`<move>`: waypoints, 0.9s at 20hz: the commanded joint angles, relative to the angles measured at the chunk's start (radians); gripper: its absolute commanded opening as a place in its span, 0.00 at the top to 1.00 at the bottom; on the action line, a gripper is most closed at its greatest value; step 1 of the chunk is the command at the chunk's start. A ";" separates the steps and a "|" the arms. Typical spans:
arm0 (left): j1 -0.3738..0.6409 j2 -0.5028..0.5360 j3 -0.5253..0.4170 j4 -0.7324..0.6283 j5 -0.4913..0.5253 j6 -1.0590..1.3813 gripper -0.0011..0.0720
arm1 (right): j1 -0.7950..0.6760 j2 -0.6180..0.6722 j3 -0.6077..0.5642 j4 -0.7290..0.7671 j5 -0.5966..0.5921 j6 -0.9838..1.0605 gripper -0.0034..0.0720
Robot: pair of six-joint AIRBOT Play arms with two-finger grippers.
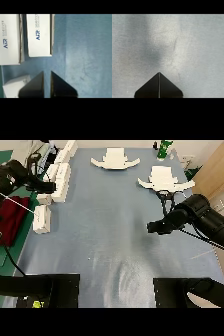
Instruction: Fold the box.
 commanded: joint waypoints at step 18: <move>-0.623 0.360 -0.556 -0.112 0.172 -0.164 0.96 | 0.000 0.000 0.001 0.000 0.000 0.000 0.95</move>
